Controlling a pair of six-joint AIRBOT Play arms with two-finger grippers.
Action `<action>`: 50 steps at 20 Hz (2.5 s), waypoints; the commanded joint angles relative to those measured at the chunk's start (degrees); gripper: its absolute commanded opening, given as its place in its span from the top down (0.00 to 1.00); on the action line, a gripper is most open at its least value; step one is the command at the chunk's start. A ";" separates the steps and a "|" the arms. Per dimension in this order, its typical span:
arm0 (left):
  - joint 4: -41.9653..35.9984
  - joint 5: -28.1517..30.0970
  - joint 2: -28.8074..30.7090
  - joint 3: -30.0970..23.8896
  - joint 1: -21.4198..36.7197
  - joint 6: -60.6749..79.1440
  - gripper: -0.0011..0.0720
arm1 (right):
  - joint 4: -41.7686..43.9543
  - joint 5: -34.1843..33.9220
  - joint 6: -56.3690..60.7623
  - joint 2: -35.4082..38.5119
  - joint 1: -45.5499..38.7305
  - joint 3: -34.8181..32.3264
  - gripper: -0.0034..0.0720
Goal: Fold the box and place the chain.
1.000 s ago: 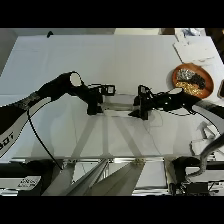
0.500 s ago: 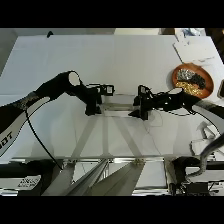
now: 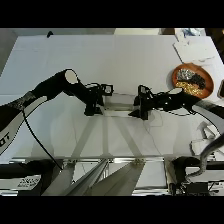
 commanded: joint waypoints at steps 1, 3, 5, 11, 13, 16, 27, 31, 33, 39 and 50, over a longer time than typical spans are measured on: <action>-1.49 2.82 0.04 -0.02 0.04 2.56 0.42 | -0.02 0.02 0.00 0.04 -0.02 0.07 0.34; -0.42 5.55 0.04 -0.02 0.04 2.56 0.47 | 0.00 0.02 0.00 0.04 -0.02 0.07 0.34; -0.04 6.86 0.04 -0.02 0.04 2.56 0.55 | 0.00 0.02 0.00 0.04 -0.02 0.07 0.34; -0.50 5.27 0.00 -0.02 0.02 2.51 0.80 | -0.02 0.02 0.00 0.04 -0.02 0.07 0.34; -1.38 3.15 -0.20 -0.02 0.02 2.51 0.80 | 0.00 0.02 0.00 0.04 -0.02 0.07 0.34; -2.45 1.14 -1.46 -0.02 0.02 2.51 0.80 | 0.00 0.02 0.00 0.04 -0.02 0.07 0.34; -3.91 4.31 -2.45 -0.02 0.04 1.88 0.80 | 0.00 0.02 0.00 0.04 -0.02 0.07 0.34; -3.91 4.24 -2.45 -0.02 0.04 1.88 0.81 | 0.00 0.02 0.00 0.04 -0.02 0.07 0.34; -3.91 4.24 -2.45 -0.02 0.04 1.88 0.87 | 0.00 0.02 0.00 0.04 -0.02 0.07 0.34; -4.61 4.26 -2.45 -0.02 0.04 1.90 0.89 | 0.00 0.02 0.00 0.04 -0.02 0.07 0.34; -8.37 4.42 -2.45 -0.04 0.04 1.88 0.67 | 0.00 0.02 0.00 0.04 -0.02 0.07 0.34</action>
